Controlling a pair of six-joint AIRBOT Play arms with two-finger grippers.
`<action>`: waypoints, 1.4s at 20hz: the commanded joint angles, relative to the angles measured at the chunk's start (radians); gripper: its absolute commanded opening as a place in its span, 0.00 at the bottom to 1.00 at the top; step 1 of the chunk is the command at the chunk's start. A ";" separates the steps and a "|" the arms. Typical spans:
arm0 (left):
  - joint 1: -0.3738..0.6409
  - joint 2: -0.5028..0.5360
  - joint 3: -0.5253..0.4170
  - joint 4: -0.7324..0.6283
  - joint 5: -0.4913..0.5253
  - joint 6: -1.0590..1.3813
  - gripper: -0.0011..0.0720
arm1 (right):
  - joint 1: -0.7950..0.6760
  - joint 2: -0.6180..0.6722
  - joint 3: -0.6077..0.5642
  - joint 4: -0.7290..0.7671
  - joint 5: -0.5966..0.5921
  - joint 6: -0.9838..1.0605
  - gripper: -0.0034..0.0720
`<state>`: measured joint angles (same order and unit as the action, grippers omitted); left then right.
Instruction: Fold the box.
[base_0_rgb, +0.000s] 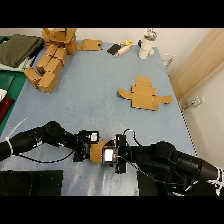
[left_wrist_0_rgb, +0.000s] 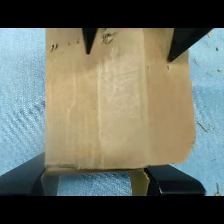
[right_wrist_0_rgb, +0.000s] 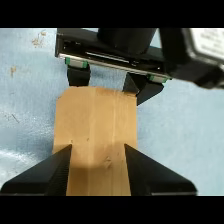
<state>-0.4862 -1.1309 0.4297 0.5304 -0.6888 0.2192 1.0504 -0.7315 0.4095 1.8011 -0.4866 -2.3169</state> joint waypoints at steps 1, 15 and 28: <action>0.000 -0.001 0.000 0.000 0.000 0.000 0.70 | 0.009 -0.034 -0.003 -0.055 0.043 -0.006 0.74; 0.000 -0.001 0.000 0.000 0.000 0.000 0.70 | 0.186 -0.065 -0.002 -0.672 0.018 0.581 0.73; 0.000 -0.001 0.000 0.000 0.000 0.000 0.70 | 0.432 -0.116 0.002 -1.114 -0.155 1.086 0.58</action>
